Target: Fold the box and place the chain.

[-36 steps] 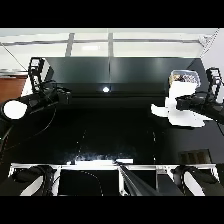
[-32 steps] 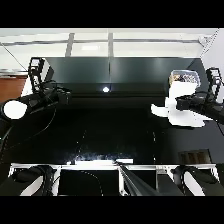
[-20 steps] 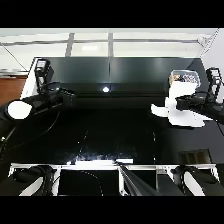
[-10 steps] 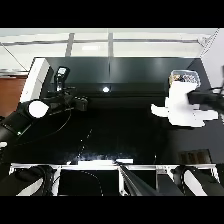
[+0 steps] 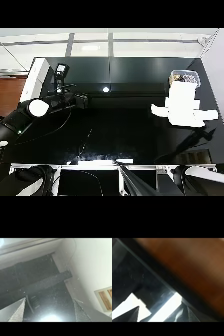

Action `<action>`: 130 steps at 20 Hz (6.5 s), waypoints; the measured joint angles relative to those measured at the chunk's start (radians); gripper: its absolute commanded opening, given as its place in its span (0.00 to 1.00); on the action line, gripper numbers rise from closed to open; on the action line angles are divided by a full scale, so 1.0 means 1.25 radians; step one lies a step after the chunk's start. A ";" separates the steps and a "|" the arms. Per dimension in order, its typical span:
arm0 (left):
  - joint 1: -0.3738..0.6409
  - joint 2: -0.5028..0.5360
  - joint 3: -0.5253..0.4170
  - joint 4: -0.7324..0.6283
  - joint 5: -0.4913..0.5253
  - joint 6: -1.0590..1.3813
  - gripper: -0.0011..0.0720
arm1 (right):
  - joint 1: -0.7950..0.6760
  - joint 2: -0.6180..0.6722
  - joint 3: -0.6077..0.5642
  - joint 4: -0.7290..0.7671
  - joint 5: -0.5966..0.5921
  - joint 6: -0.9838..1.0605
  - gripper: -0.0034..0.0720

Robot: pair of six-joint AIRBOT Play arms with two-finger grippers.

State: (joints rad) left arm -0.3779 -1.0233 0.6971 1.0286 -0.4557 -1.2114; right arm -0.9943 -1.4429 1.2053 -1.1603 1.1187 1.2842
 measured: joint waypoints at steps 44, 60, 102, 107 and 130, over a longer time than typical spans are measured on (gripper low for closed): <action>0.000 -0.008 0.002 -0.001 -0.033 0.000 0.98 | 0.566 0.315 -0.457 0.493 0.002 -0.321 0.06; 0.058 -0.080 0.002 -0.118 -0.173 -0.007 0.98 | 0.960 0.423 -0.646 0.578 -0.338 -0.540 0.06; 0.104 -0.517 0.243 -0.388 -0.732 0.518 0.05 | 0.968 0.426 -0.643 0.566 -0.321 -0.531 0.91; 0.093 -0.491 0.279 -0.316 -0.728 0.525 0.04 | 0.906 0.427 -0.526 0.375 -0.242 -0.542 0.91; -0.065 -0.396 0.200 -0.263 -0.387 0.988 0.05 | 0.878 0.427 -0.545 0.294 -0.165 -0.866 0.90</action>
State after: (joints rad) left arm -0.4595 -1.5177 0.9470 0.6998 -0.9390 0.0242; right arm 0.1028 -0.9089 0.5236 -0.7921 0.9127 0.2012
